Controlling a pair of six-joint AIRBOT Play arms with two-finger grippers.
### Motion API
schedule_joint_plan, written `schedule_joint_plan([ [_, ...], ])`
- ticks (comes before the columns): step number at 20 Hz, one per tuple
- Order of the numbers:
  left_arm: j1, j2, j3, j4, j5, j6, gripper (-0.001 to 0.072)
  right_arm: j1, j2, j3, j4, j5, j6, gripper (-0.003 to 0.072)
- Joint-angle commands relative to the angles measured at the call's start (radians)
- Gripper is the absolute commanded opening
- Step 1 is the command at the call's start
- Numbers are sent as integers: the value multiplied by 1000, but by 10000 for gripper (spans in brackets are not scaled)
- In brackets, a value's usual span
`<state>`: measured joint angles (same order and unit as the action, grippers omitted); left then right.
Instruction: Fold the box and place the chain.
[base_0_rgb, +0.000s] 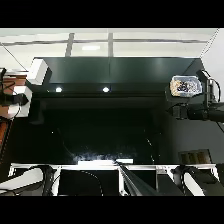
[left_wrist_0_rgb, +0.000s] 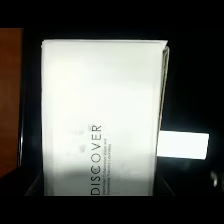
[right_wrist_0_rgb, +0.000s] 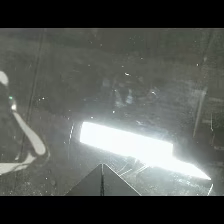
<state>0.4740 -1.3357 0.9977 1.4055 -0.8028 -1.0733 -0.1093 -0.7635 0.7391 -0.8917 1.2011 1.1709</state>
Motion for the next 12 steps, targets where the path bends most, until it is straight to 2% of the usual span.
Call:
schedule_joint_plan([
  [1, 1, -115, 110, -105, 26, 80, 281, 0, 0, 0, 0, -2, 0, 12],
  [4, -8, -210, 188, -188, 16, 135, 281, 0, 0, 0, 0, -2, 0, 12],
  [6, -11, -258, 232, -193, 16, 135, 281, 0, 0, 0, 0, -8, 0, 12],
  [11, -14, -333, 294, -262, -10, 136, 297, 0, 0, 0, 0, -49, 1, 12],
  [12, -16, -335, 293, -251, -9, 153, 476, 0, 0, 0, 0, -54, 2, 12],
])
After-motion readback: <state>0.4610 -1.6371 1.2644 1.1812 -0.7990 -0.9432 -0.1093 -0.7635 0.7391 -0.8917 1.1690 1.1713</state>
